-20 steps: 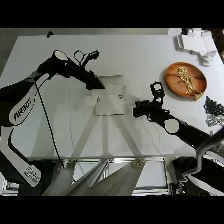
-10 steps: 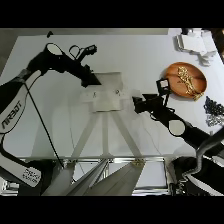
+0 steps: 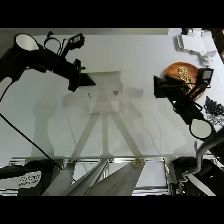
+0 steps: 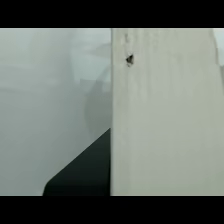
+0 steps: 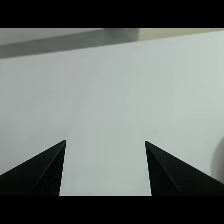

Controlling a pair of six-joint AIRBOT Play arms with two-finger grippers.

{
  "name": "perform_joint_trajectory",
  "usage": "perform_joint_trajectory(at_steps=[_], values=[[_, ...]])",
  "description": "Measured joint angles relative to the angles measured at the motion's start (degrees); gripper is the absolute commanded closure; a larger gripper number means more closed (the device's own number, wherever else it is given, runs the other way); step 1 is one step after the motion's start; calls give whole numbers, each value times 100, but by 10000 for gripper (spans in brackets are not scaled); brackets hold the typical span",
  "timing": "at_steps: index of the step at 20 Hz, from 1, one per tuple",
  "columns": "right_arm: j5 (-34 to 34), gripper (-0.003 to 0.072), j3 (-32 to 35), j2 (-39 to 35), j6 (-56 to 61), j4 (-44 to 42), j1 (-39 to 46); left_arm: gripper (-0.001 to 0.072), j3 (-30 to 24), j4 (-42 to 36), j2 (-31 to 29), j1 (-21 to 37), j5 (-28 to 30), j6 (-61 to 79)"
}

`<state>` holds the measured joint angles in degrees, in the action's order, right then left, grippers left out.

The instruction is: Fold the box and place the chain.

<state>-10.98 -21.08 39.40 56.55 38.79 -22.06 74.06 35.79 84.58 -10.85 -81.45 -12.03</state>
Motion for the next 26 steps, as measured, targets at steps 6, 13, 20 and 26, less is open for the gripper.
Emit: perform_joint_trajectory(at_steps=[6, 13, 20, 26], values=[[769, 144, 0, -170, 0, 0, 680, 707, -1137, -267, 140, -7, 577, 1803], [1333, 144, 2, -192, -2, 13, 817, 703, -1331, -494, 603, -308, 1228, 2924], [1480, 144, 0, -195, -2, 15, 828, 703, -1353, -533, 951, -597, 2151, 3156], [1510, 144, 2, -195, -4, 22, 828, 703, -1349, -601, 1196, -625, 2107, 3115]])
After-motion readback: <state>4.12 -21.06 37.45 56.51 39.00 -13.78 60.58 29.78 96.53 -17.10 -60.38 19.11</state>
